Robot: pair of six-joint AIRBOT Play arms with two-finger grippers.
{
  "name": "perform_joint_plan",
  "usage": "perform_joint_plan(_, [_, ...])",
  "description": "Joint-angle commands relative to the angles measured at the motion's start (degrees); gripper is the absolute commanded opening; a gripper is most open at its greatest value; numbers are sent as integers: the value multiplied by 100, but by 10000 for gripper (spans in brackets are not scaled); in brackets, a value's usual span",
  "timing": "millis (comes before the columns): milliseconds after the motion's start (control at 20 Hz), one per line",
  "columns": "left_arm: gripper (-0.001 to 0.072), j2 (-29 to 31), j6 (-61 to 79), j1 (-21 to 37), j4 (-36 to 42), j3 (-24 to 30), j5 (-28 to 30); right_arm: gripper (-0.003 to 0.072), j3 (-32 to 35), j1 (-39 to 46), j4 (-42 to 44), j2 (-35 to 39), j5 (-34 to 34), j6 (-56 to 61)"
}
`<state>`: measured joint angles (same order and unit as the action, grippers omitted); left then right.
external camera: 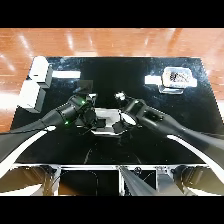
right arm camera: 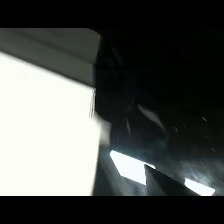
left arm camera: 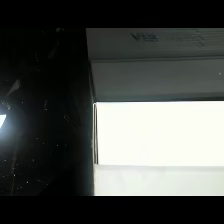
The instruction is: Fold the box and place the chain.
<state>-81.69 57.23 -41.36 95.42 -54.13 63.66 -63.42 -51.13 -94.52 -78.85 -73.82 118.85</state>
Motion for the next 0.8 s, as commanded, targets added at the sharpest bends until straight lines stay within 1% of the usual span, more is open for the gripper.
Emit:
perform_joint_plan(0, [23,0,0,0,4,2,46,622,155,-90,-420,951,-874,-214])
perform_joint_plan(50, [23,0,0,0,4,2,44,622,173,-87,-494,1290,-979,-212])
perform_joint_plan(150, [23,0,0,2,4,2,46,622,173,-26,-935,1856,-1176,-144])
perform_joint_plan(200, [23,0,0,0,4,2,39,622,173,122,-1108,2055,-1274,-138])
perform_joint_plan(300, [23,0,0,0,4,2,44,622,170,787,-1456,2249,-1266,-164])
perform_joint_plan(350, [23,0,0,0,7,2,48,622,170,1228,-1534,2251,-1086,-306])
perform_joint_plan(400, [23,0,-2,0,22,2,57,622,170,1753,-1517,2238,-761,-459])
perform_joint_plan(550, [23,0,-2,0,24,2,85,622,116,3576,-1274,2074,389,-861])
perform_joint_plan(650, [23,0,-2,0,9,2,81,621,-149,4627,-999,1668,796,-1207])
perform_joint_plan(750, [23,0,-2,0,9,2,79,621,-608,5392,-772,1010,1034,-1453])
